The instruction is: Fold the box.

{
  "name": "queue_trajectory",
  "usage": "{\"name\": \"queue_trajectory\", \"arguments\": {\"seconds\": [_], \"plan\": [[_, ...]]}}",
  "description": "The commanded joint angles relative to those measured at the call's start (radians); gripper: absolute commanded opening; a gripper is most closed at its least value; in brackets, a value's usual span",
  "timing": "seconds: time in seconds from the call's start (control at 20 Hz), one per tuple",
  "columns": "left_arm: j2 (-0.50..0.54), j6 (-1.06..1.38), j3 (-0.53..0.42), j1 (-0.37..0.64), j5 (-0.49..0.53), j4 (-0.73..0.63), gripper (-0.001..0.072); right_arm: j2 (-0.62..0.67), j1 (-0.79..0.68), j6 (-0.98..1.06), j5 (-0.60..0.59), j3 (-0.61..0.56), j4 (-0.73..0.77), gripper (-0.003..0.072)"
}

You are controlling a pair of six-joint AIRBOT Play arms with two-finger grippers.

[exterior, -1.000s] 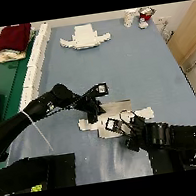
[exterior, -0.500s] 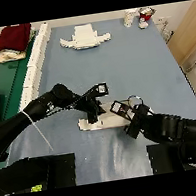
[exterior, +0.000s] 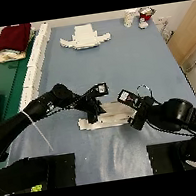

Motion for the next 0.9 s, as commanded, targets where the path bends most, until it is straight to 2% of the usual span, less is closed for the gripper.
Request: {"name": "queue_trajectory", "arguments": {"seconds": [0.0, 0.1, 0.25, 0.35, 0.5, 0.85], "plan": [[0.000, 0.000, 0.001, -0.001, -0.001, 0.000, 0.0012, 0.000, -0.195, -0.509, 0.051, 0.001, 0.328, 0.0720], [0.000, 0.000, 0.001, -0.001, -0.001, 0.000, 0.0012, -0.016, -0.334, -0.806, 0.034, 0.001, 0.544, 0.0720], [0.000, 0.000, 0.001, -0.001, -0.001, 0.000, 0.0012, -0.053, -0.491, -1.220, -0.035, 0.001, 0.781, 0.0720], [0.000, 0.000, 0.001, -0.001, -0.001, 0.000, 0.0012, -0.095, -0.547, -1.344, -0.079, 0.001, 0.863, 0.0720], [0.000, 0.000, 0.001, -0.001, -0.001, 0.000, 0.0012, -0.148, -0.557, -1.370, -0.099, 0.001, 0.897, 0.0720], [0.000, 0.000, 0.001, -0.001, -0.001, 0.000, 0.0012, -0.218, -0.557, -1.368, -0.124, 0.001, 0.868, 0.0720]]}}
